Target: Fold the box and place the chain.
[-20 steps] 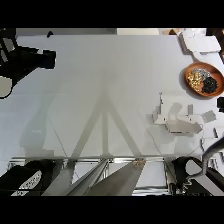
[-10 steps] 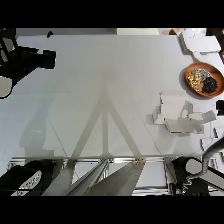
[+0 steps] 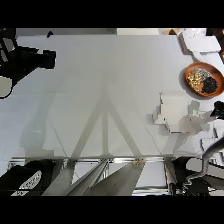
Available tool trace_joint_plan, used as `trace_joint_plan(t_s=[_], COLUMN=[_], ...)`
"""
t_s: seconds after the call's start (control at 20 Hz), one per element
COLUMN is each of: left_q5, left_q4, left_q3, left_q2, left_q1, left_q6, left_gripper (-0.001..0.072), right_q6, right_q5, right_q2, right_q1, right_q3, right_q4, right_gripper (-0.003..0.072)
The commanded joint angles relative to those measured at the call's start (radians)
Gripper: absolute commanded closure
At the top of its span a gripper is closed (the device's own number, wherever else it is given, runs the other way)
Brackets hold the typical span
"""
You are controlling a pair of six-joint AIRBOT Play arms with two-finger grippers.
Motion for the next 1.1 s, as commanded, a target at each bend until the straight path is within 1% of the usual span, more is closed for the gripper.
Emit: trace_joint_plan(t_s=[0.0, 0.15, 0.5, 0.8, 0.85, 0.95, 1.0, 1.05], left_q5=[0.000, 0.000, 0.000, 0.000, 0.000, 0.000, 0.000, 0.000], left_q4=[0.000, 0.000, 0.000, 0.000, 0.000, 0.000, 0.000, 0.000], left_q3=[0.001, 0.001, 0.001, 0.001, 0.001, 0.001, 0.001, 0.001], left_q2=[0.001, 0.001, 0.001, 0.001, 0.001, 0.001, 0.001, 0.001], left_q1=[-0.001, 0.000, -0.001, -0.001, -0.001, -0.001, -0.001, -0.001], left_q6=[0.000, 0.000, 0.000, 0.000, 0.000, 0.000, 0.000, 0.000], left_gripper=[0.0014, 0.0014, 0.0014, 0.0014, 0.0014, 0.0014, 0.0014, 0.0014], right_q6=[-0.014, -0.014, -0.014, -0.014, -0.015, -0.014, -0.014, -0.014], right_q5=[-0.008, 0.006, 0.014, 0.033, 0.037, 0.036, 0.037, 0.040], right_q2=[-0.040, -0.079, -0.155, -0.172, -0.172, -0.172, -0.172, -0.172], right_q1=[-0.006, -0.006, -0.006, -0.006, -0.005, -0.005, -0.005, -0.005], right_q3=[0.030, 0.052, 0.053, 0.053, 0.053, 0.053, 0.053, 0.053], right_q4=[0.021, 0.028, 0.048, 0.100, 0.098, 0.098, 0.098, 0.097], right_gripper=[0.0342, 0.0342, 0.0342, 0.0354, 0.0367, 0.0468, 0.0478, 0.0505])
